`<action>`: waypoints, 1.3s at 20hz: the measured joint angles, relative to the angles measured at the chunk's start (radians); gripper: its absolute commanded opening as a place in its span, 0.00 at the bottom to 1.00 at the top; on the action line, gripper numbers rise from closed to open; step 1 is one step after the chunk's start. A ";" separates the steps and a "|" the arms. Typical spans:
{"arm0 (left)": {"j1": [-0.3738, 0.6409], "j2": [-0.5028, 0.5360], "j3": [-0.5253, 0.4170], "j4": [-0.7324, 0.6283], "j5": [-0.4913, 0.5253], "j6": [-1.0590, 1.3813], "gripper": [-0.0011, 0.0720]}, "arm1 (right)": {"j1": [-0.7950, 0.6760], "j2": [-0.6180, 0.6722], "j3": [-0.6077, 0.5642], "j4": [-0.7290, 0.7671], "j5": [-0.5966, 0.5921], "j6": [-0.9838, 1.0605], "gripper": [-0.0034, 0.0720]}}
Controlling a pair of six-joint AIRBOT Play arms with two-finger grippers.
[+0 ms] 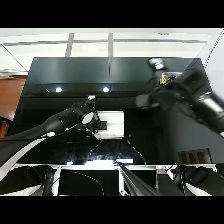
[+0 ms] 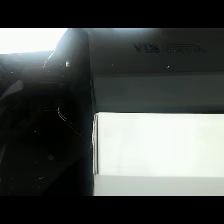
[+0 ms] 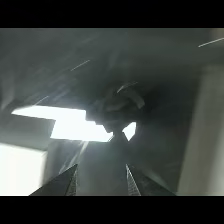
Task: Fold the box and place the chain.
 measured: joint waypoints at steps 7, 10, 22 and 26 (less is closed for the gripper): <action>0.000 0.000 0.000 0.001 0.000 0.000 0.05 | -0.381 -0.034 0.000 -0.119 0.156 -0.047 1.00; 0.000 0.000 0.000 0.000 -0.001 0.000 0.05 | -0.526 -0.129 0.026 -0.002 0.274 -0.057 1.00; 0.000 0.000 0.000 -0.002 -0.008 0.000 0.05 | -0.669 -0.604 0.337 0.372 0.299 -0.002 0.68; 0.000 0.000 0.000 -0.002 -0.009 0.000 0.05 | -0.673 -0.643 0.356 0.392 0.296 0.019 0.68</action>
